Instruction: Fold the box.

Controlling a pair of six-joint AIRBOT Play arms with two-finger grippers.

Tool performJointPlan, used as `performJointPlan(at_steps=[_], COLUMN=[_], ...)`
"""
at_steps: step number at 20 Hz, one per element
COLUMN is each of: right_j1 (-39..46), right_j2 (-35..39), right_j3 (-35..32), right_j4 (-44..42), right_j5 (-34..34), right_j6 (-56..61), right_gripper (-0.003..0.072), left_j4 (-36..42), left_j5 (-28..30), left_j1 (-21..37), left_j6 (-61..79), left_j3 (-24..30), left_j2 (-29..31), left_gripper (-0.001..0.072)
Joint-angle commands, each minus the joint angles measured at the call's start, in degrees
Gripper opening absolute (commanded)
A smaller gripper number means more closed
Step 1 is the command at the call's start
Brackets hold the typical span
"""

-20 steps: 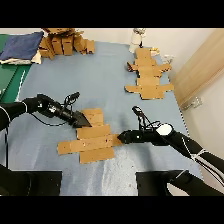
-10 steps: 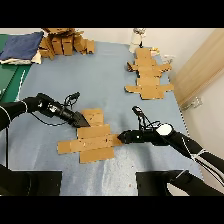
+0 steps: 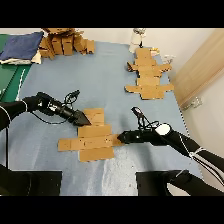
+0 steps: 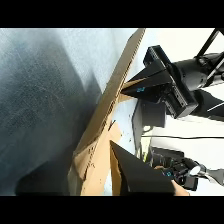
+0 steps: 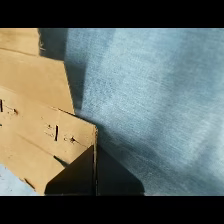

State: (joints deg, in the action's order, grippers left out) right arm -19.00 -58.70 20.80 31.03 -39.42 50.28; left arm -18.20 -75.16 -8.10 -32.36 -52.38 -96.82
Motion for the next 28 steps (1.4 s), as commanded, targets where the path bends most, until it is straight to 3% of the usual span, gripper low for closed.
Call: performJointPlan(at_steps=[1, 7, 9, 11, 19, 21, 24, 28], right_j1=[-0.04, -0.04, -0.04, -0.04, 0.09, 0.66, 3.30, 8.55], right_j2=[-0.26, -0.26, -0.26, -0.26, -0.13, 0.20, 1.25, 2.86], right_j3=[-0.04, -0.04, -0.04, -0.04, -0.02, 0.74, 3.69, 9.33], right_j4=[0.02, 0.02, 0.02, 0.02, 0.04, 0.26, 0.52, 1.86], right_j5=[-0.50, -0.57, -0.57, -0.57, 0.02, 0.50, 0.90, 0.92], right_j6=[-0.11, -0.09, -0.09, -0.09, -0.11, 0.00, 0.81, 1.42], right_gripper=[0.0005, 0.0005, 0.0005, 0.0005, 0.0011, 0.0183, 0.0190, 0.0189], left_j4=[-0.26, -0.24, -0.26, -0.26, 1.81, 4.15, 6.29, 8.55], left_j5=[0.00, 1.55, 1.46, 1.53, 0.81, -0.90, -1.33, 3.65], left_j1=[-0.02, -0.02, -0.02, -0.02, -0.11, -0.15, -0.52, -4.20], left_j6=[1.18, 2.38, 3.87, 5.05, 12.50, 15.85, 18.86, 26.95], left_j3=[-0.07, -0.04, -0.07, -0.07, -0.07, -0.13, -0.17, -0.11], left_j2=[-0.04, -0.04, -0.04, -0.04, 0.11, 0.39, 1.95, 6.86], left_gripper=[0.0164, 0.0163, 0.0039, 0.0021, 0.0012, 0.0012, 0.0012, 0.0012])
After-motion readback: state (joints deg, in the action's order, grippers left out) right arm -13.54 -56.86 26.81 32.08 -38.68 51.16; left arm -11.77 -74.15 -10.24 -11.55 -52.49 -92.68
